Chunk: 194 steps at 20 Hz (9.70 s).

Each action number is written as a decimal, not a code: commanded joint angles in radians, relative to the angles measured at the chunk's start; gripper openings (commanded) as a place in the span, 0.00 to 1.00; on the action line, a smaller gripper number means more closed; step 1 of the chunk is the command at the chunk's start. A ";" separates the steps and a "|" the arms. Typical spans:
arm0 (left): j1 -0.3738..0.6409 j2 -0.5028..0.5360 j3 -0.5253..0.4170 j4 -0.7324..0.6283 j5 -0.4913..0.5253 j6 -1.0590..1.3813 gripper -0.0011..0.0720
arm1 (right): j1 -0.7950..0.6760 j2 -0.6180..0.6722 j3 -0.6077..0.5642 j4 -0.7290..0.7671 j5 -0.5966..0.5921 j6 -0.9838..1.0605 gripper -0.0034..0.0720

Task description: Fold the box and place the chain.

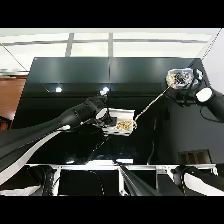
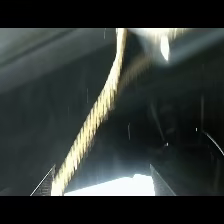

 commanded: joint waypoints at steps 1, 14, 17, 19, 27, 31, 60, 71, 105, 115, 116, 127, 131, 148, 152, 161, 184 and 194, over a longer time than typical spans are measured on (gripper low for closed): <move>0.000 0.001 0.000 0.000 0.000 0.000 0.05 | -0.004 -0.176 0.162 -0.029 -0.001 0.050 0.99; 0.000 0.001 0.000 0.000 -0.003 0.000 0.05 | -0.008 -0.340 0.352 -0.042 0.182 0.021 0.07; 0.000 0.001 0.000 0.000 -0.002 0.000 0.05 | -0.013 -0.306 0.381 -0.054 0.312 -0.021 0.07; 0.000 0.001 0.000 0.000 -0.002 0.000 0.05 | -0.012 -0.215 0.381 -0.048 0.395 -0.115 0.07; 0.000 0.001 0.000 0.000 0.000 0.000 0.05 | -0.012 0.293 0.379 0.074 0.735 -0.222 0.07; 0.000 0.001 0.000 0.000 0.000 0.000 0.05 | 0.024 0.383 0.378 0.258 0.964 -0.298 0.07; 0.000 0.001 0.000 0.000 -0.002 0.000 0.05 | 0.101 0.372 -0.186 0.187 0.561 -0.679 0.99; 0.000 0.001 0.000 0.000 -0.001 0.000 0.05 | 0.301 0.210 -0.367 0.420 0.125 -1.794 0.98; 0.000 0.001 0.000 0.000 -0.001 0.000 0.05 | 0.301 0.073 -0.348 0.549 0.028 -1.738 0.07; 0.000 0.001 0.000 0.000 -0.001 0.000 0.05 | 0.301 0.247 -0.348 0.551 0.090 -1.537 0.07; 0.000 0.001 0.000 0.000 -0.001 0.000 0.05 | 0.300 0.298 -0.347 0.549 0.102 -1.490 0.07; 0.000 0.001 0.000 -0.001 0.000 0.000 0.05 | 0.298 0.546 -0.137 0.693 0.443 -0.929 0.07; 0.000 0.001 0.000 -0.001 0.000 0.000 0.05 | 0.299 0.546 -0.136 0.960 0.380 -0.929 0.07; 0.000 0.000 0.000 -0.002 0.000 0.000 0.05 | 0.122 0.343 -0.073 0.414 0.605 -0.646 0.53; 0.000 0.000 0.000 -0.004 -0.003 0.000 0.05 | 0.008 0.351 -0.071 0.415 0.626 -0.647 0.53; 0.003 0.048 0.001 0.003 0.008 -0.122 0.57 | 0.002 0.351 -0.071 0.390 0.661 -0.650 0.53; 0.737 0.511 -0.521 -0.972 -0.054 1.994 1.00 | 0.002 0.351 -0.072 0.391 0.636 -0.649 0.53; 0.542 0.267 -0.444 -0.920 0.132 2.425 0.99 | 0.003 0.351 -0.072 0.391 0.608 -0.634 0.53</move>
